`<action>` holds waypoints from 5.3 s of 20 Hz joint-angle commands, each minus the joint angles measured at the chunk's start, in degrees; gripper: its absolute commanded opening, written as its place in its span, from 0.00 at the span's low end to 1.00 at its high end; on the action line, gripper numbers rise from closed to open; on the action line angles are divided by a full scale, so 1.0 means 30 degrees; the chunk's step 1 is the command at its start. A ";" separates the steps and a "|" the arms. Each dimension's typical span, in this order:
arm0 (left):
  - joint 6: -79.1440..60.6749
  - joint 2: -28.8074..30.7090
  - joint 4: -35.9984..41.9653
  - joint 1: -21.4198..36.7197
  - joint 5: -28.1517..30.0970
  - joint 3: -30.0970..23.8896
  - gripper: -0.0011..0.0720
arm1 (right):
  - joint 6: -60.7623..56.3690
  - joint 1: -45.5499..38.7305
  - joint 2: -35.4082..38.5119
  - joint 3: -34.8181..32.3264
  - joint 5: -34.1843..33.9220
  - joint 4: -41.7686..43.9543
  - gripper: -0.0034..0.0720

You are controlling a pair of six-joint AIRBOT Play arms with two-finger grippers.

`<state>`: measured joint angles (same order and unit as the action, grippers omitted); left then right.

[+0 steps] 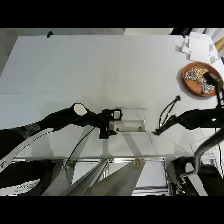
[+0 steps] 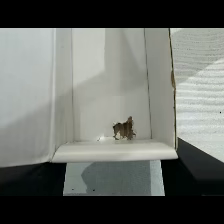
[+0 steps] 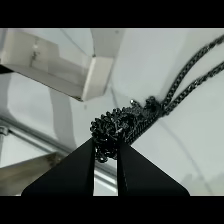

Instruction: Fold the box and place the chain.

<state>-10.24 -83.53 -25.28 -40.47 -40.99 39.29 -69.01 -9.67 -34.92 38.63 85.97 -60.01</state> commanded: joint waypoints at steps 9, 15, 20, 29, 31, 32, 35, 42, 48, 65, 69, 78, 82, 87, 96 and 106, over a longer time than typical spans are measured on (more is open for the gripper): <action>-0.0007 0.0015 0.0044 0.0007 -0.0138 0.0007 0.12 | -0.1413 0.3045 -0.0087 -0.4648 -0.5872 0.0765 0.07; -0.0007 0.0015 0.0044 0.0007 -0.0146 0.0007 0.12 | 0.0029 0.5472 -0.0058 -0.4626 -0.8000 0.5807 0.07; -0.0007 0.0015 0.0044 0.0007 -0.0138 0.0007 0.12 | -0.0138 0.8225 -0.0117 -0.4626 -1.0397 0.5428 0.07; -0.0007 0.0015 0.0044 0.0007 -0.0138 0.0007 0.12 | -0.0495 1.3726 -0.4648 -0.4626 -1.5147 0.5428 0.07; -0.0007 0.0015 0.0044 0.0007 -0.0138 0.0007 0.12 | -0.0495 1.4302 -0.5253 -0.4626 -1.5664 0.5442 0.07; -0.0007 0.0015 0.0044 0.0007 -0.0138 0.0007 0.12 | -0.0503 1.4557 -0.5442 -0.4626 -1.5941 0.5457 0.07; -0.0007 0.0015 0.0044 0.0007 -0.0146 0.0007 0.12 | -0.0503 1.5074 -0.5530 -0.4626 -1.6589 0.5457 0.07; -0.0007 0.0015 0.0044 0.0007 -0.0138 0.0007 0.12 | -0.0554 1.5067 -0.5523 -0.4626 -1.6597 0.5442 0.13; -0.0007 0.0015 0.0044 0.0007 -0.0138 0.0007 0.12 | -0.1727 1.5059 -0.5428 -0.4546 -1.6378 0.5421 0.29; -0.0007 0.0015 0.0051 0.0007 -0.0146 0.0007 0.12 | 0.7009 1.0921 -0.2769 -0.0146 -0.5625 -0.6994 0.25; -0.0007 0.0015 0.0051 0.0007 -0.0146 0.0007 0.12 | 1.0054 1.0921 -0.3446 -0.1843 -0.8867 -0.7074 0.26; -0.0007 0.0015 0.0051 0.0007 -0.0138 0.0007 0.12 | 1.3719 1.0921 -0.3650 -0.5122 -1.1366 -0.6776 0.30; -0.0007 0.0015 0.0051 0.0007 -0.0146 0.0007 0.12 | 1.6990 1.0921 -0.4269 -0.5894 -1.3537 -0.3483 0.35; -0.0007 0.0015 0.0051 0.0007 -0.0138 0.0007 0.12 | 1.7522 1.0921 -0.5880 -0.5894 -1.3755 -0.3111 0.26; -0.0007 0.0015 0.0051 0.0007 -0.0138 0.0007 0.12 | 1.3304 1.0921 -0.4488 -0.5887 -1.2007 -0.6572 0.07; -0.0007 0.0015 0.0051 0.0007 -0.0138 0.0007 0.12 | 0.8597 1.0921 -0.0969 -0.2004 -0.6084 -0.7548 0.07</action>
<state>-10.24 -83.53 -25.10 -40.47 -41.43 39.29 -38.22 23.11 -39.03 27.18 60.03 -82.15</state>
